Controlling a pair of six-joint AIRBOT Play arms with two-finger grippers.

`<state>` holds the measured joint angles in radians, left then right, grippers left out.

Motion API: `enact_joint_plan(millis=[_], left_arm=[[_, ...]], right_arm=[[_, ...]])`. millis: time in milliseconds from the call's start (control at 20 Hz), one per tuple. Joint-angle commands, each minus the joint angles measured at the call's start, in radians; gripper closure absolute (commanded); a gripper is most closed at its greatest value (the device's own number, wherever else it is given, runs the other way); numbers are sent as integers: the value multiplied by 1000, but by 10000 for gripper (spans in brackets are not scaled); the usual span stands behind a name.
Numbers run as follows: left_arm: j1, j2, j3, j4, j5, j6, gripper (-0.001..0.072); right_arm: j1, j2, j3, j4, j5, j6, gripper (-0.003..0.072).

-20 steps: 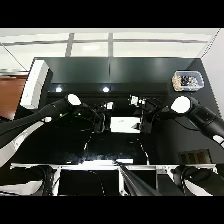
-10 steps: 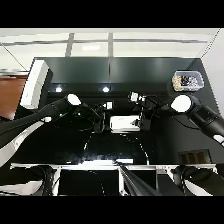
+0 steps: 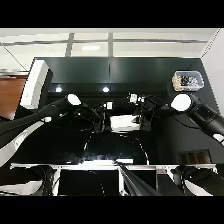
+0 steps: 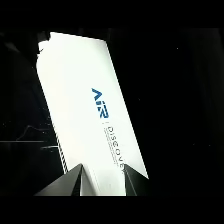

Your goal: Fold the box and place the chain.

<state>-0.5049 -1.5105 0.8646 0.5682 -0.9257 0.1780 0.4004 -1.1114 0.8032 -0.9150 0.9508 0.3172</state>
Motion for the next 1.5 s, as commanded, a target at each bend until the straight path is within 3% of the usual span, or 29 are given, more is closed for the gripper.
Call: enact_joint_plan(millis=[0, 250, 350, 800, 1450], left_arm=[[0, 0, 0, 0, 1, 1, 147], [0, 0, 0, -4, 2, 0, 148], [0, 0, 0, -4, 2, 0, 221], [0, 0, 1, -3, 6, 1, 221], [0, 0, 1, -3, 5, 0, 221]], right_arm=[[1, -2, 1, -2, 10, -5, 432], [1, -2, 1, -1, 6, -4, 454], [1, -2, 1, 2, 2, -4, 454], [26, -2, 2, 31, -62, -31, 454], [26, -4, -14, 24, -28, -26, 455]])
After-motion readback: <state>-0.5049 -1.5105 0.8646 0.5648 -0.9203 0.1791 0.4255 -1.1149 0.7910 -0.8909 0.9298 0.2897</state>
